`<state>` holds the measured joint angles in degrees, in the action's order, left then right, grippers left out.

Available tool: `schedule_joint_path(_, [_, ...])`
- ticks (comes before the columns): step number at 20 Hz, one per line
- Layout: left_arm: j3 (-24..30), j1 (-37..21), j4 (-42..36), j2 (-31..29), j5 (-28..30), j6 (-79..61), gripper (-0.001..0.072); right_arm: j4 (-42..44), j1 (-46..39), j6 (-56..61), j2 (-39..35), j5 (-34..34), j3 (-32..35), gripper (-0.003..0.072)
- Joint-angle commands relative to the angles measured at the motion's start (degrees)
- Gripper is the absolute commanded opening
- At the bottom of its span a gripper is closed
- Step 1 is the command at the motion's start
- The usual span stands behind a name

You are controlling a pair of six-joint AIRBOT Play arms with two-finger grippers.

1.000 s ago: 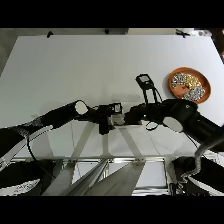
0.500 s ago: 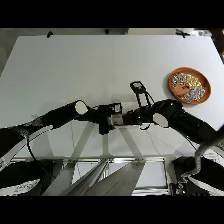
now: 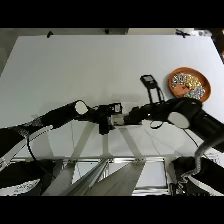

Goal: Fold the box and place the chain.

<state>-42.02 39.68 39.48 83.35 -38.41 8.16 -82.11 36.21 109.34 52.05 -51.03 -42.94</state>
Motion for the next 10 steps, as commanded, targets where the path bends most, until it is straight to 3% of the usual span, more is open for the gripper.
schedule_joint_path(1, [0.0, 0.0, 0.0, 0.0, 0.0, 0.0, 0.0135, 1.0, -9.1, -5.6, -7.1, -6.8, -1.0, 0.0275])
schedule_joint_path(2, [0.0, 0.0, 0.0, 0.0, 0.0, 0.0, 0.0135, 2.9, -13.2, -9.6, -7.4, -8.9, -1.9, 0.0236])
schedule_joint_path(5, [0.0, 0.0, 0.0, 0.0, 0.0, 0.0, 0.0135, 13.6, -25.9, -23.0, -5.3, -12.6, -4.5, 0.0232])
schedule_joint_path(6, [0.0, 0.0, 0.0, 0.0, 0.0, 0.0, 0.0135, 17.8, -30.1, -27.3, -3.5, -13.3, -5.4, 0.0199])
schedule_joint_path(10, [0.0, 0.0, 0.0, 0.0, 0.0, 0.0, 0.0135, 30.3, -41.0, -38.9, 9.0, -15.9, -10.4, 0.0172])
